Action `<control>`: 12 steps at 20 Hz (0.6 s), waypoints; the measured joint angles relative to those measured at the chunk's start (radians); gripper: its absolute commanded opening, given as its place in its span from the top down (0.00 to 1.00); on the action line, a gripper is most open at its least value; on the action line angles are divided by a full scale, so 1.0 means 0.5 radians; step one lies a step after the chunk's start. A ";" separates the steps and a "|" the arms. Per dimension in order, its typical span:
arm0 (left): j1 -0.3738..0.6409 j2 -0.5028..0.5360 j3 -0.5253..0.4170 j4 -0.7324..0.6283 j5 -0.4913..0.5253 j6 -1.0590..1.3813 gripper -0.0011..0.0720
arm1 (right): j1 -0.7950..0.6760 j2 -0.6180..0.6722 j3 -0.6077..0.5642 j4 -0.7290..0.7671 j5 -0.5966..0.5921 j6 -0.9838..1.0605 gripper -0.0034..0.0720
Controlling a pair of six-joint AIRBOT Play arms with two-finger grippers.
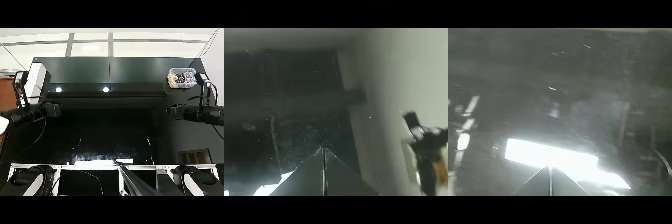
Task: Fold the box and place the chain.
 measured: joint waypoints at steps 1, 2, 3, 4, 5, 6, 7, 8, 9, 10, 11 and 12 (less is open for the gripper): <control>-0.014 0.056 -0.056 0.000 0.050 0.000 0.95 | 0.000 0.006 -0.016 -0.037 -0.002 0.001 0.93; -0.024 0.101 -0.103 -0.001 0.093 -0.001 0.95 | 0.000 0.009 -0.027 -0.060 -0.005 0.005 0.93; -0.031 0.134 -0.135 0.002 0.121 -0.007 0.95 | 0.000 0.011 -0.034 -0.079 -0.004 0.006 0.93; -0.037 0.156 -0.156 0.000 0.150 -0.006 0.95 | 0.000 0.014 -0.040 -0.095 -0.006 0.007 0.93; -0.040 0.172 -0.172 -0.001 0.161 -0.006 0.95 | 0.000 0.016 -0.043 -0.105 -0.007 0.007 0.93; -0.042 0.184 -0.185 -0.002 0.174 -0.007 0.95 | 0.000 0.016 -0.046 -0.114 -0.007 0.008 0.93; -0.044 0.192 -0.194 -0.002 0.192 -0.006 0.95 | 0.000 0.017 -0.050 -0.121 -0.006 0.009 0.93; -0.046 0.198 -0.200 -0.002 0.198 -0.006 0.95 | 0.000 0.018 -0.050 -0.125 -0.007 0.011 0.93; -0.047 0.202 -0.205 -0.003 0.199 -0.006 0.95 | 0.000 0.018 -0.053 -0.128 -0.007 0.012 0.93; -0.047 0.206 -0.208 -0.002 0.206 -0.007 0.95 | 0.000 0.018 -0.053 -0.134 -0.006 0.012 0.93; -0.048 0.208 -0.210 -0.002 0.212 -0.007 0.95 | 0.000 0.018 -0.053 -0.134 -0.008 0.012 0.93; -0.048 0.210 -0.212 -0.003 0.212 -0.007 0.95 | 0.000 0.018 -0.054 -0.137 -0.006 0.012 0.93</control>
